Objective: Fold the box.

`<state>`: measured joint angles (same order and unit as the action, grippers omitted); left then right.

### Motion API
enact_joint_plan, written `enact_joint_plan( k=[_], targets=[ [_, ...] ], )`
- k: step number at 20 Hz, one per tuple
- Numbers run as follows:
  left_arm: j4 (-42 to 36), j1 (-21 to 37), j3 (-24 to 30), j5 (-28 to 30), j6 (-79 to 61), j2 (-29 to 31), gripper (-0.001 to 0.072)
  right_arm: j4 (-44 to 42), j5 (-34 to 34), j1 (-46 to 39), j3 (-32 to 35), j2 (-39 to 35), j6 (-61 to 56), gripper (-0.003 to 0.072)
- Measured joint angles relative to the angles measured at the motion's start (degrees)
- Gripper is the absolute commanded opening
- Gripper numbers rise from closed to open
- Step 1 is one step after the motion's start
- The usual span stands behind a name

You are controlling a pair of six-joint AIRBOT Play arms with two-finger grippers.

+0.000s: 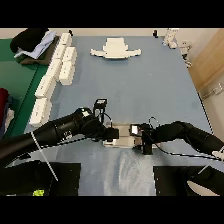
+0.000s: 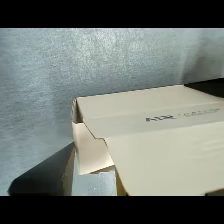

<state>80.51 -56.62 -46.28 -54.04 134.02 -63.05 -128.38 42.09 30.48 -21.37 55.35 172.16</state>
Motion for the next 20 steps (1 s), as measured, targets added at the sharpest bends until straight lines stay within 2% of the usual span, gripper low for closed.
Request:
enact_joint_plan(
  k=[1, 2, 3, 10, 20],
  targets=[
    [0.07, -0.24, -0.24, -0.13, 0.24, -0.39, 0.0328, 0.02, 0.00, 0.00, 0.00, 0.00, -0.02, 0.0514],
    [0.11, -0.44, -0.44, -0.35, 0.66, -0.72, 0.0234, 0.00, 0.00, 0.00, 0.00, 0.00, -0.02, 0.0514],
    [0.26, -0.59, -0.59, -0.44, 0.96, -1.01, 0.0220, 0.00, 0.00, 0.00, 0.00, 0.00, -0.02, 0.0514],
    [1.16, -0.90, -0.94, -1.25, 2.67, -2.14, 0.0213, 0.00, 0.00, 0.00, 0.00, 0.00, -0.02, 0.0514],
    [3.32, -0.90, -4.09, -3.96, 4.59, -7.76, 0.0213, 0.00, 0.00, 0.00, 0.00, 0.00, -0.02, 0.0514]
  ],
)
